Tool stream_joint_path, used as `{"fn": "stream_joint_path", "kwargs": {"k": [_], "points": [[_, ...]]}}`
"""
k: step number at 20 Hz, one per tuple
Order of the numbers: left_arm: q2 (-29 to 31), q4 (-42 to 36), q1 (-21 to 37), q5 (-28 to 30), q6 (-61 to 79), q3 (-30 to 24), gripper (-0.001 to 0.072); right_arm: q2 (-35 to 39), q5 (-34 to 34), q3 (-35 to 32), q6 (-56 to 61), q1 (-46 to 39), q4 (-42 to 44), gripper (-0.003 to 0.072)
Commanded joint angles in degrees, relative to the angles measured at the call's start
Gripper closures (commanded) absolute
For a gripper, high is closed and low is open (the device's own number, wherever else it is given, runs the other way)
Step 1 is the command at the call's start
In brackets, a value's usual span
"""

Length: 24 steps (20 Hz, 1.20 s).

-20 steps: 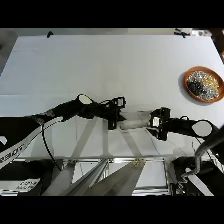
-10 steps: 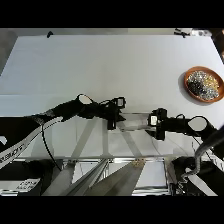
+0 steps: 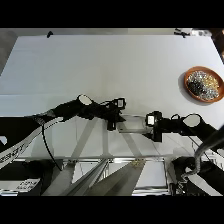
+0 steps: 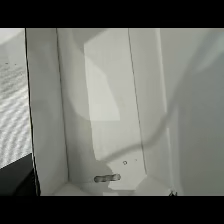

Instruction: Fold the box and place the chain.

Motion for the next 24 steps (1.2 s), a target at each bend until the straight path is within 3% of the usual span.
{"fn": "stream_joint_path", "kwargs": {"k": [1, 2, 12, 18, 20, 24], "points": [[0.0, 0.0, 0.0, 0.1, -0.1, 0.1, 0.0698, -1.5, 0.4, 0.3, -0.4, -3.0, -0.1, 0.0076], [0.0, 0.0, 0.0, 0.1, -0.1, 0.0, 0.0698, -1.5, 0.4, 0.5, -0.5, -4.1, -0.1, 0.0109], [0.0, 0.0, 0.0, 0.1, -0.1, 0.1, 0.0698, -5.1, 2.2, 1.1, -10.8, -4.8, 3.9, 0.0110], [0.0, 0.0, 0.0, 0.1, -0.1, 0.1, 0.0698, -6.7, 2.9, 1.2, -10.9, -4.8, 4.8, 0.0110], [0.0, 0.0, 0.0, 0.1, -0.1, 0.0, 0.0698, -6.7, 3.5, 1.2, -10.9, -4.8, 5.9, 0.0155], [0.0, 0.0, 0.0, 0.1, -0.1, 0.1, 0.0698, -6.7, 3.5, 1.2, -10.9, -4.8, 6.3, 0.0168]]}}
